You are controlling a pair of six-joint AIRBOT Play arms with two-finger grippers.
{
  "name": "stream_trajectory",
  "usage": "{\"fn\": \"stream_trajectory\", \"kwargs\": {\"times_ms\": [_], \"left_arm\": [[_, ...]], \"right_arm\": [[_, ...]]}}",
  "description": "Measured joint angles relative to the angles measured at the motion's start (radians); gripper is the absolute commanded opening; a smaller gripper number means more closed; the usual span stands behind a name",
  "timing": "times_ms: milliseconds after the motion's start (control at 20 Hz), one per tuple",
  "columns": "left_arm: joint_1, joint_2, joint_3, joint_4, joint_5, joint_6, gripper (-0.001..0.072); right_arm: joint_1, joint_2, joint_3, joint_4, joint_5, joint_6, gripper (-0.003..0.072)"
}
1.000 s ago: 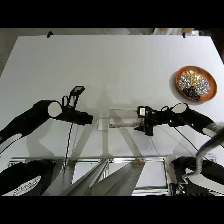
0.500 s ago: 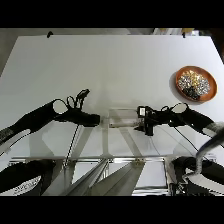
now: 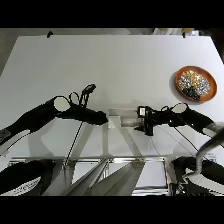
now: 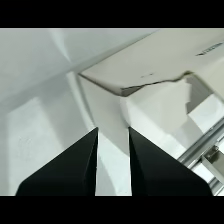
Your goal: Fold the box and place the chain.
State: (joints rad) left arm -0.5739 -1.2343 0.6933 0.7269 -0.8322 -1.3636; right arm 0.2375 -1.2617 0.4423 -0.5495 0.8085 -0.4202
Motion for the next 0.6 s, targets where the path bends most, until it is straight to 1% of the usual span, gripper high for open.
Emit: {"fn": "stream_trajectory", "kwargs": {"times_ms": [400,600], "left_arm": [[-0.042,0.001,0.018,-0.002,0.026,-0.010,0.0232],[-0.076,-0.005,0.019,0.045,0.062,-0.053,0.0232]], "right_arm": [[0.000,0.000,0.000,0.000,0.000,0.000,0.0377],[0.000,0.000,0.000,0.000,0.000,0.000,0.0377]]}}
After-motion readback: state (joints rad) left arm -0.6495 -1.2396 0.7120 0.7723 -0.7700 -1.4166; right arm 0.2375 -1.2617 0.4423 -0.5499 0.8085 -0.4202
